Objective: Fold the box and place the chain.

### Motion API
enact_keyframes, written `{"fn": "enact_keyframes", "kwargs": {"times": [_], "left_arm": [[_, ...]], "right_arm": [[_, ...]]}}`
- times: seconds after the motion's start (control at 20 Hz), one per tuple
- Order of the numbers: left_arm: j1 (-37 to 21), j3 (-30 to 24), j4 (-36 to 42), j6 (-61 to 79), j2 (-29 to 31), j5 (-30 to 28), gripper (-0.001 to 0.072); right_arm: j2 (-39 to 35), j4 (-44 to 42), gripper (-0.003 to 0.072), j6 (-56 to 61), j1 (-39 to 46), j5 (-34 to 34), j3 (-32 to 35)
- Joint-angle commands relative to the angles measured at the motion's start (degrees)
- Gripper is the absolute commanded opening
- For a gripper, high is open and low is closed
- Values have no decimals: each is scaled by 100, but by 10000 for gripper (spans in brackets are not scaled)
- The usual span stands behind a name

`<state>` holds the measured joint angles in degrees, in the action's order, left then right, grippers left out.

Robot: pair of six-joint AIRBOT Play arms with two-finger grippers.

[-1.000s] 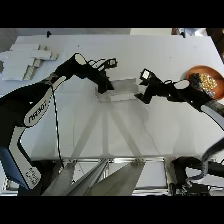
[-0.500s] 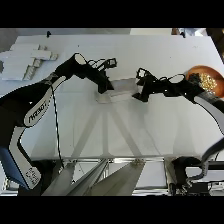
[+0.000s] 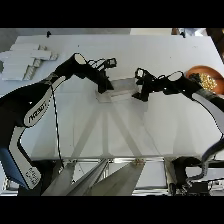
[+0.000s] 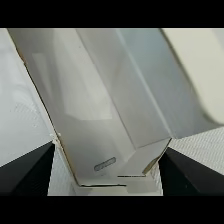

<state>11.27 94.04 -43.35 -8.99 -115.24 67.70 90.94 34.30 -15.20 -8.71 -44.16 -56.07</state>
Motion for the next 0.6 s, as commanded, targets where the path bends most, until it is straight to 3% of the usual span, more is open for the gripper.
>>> {"fn": "enact_keyframes", "kwargs": {"times": [0.0,0.55], "left_arm": [[2,-2,2,-2,-2,0,14],[2,-4,2,-2,0,0,14]], "right_arm": [[2,151,690,13,155,-330,-17],[214,-216,690,-590,437,-481,-337]]}}
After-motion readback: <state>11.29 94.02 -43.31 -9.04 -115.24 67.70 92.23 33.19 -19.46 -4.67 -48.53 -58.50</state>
